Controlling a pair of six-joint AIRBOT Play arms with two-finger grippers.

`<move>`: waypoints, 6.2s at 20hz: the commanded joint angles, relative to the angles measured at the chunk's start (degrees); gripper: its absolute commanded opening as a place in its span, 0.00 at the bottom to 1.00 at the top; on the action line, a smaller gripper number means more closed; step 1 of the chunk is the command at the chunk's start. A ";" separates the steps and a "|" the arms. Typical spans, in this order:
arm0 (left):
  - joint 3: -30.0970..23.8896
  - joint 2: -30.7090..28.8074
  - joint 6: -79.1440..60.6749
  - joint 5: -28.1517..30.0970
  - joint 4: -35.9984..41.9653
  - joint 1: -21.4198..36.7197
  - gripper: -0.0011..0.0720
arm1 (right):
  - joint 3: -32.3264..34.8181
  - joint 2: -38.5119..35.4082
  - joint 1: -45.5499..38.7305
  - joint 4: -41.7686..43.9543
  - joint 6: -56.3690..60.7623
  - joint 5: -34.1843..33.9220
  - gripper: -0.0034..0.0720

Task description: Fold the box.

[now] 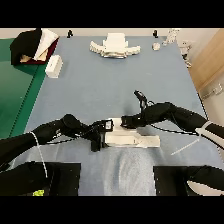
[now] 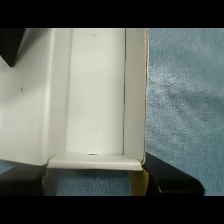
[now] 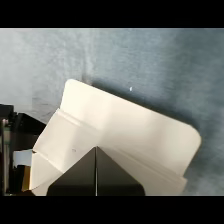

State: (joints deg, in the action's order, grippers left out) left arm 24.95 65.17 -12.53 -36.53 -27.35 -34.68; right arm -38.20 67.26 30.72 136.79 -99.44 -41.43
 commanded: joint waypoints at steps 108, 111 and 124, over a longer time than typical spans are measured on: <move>0.04 -0.02 0.13 0.00 0.15 0.02 0.65 | 8.87 -13.99 -18.34 -1.42 -4.96 -24.33 0.68; 0.04 -0.02 0.15 0.00 0.15 0.02 0.65 | 8.44 -12.72 -11.43 -5.42 1.40 -18.16 0.61; 0.04 -0.02 0.13 0.00 0.15 0.02 0.65 | -9.92 1.36 16.55 -42.73 49.37 -22.21 0.60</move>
State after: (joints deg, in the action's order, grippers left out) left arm 24.95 65.17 -12.38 -36.53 -27.20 -34.68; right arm -44.36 64.69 42.78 100.33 -59.22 -60.82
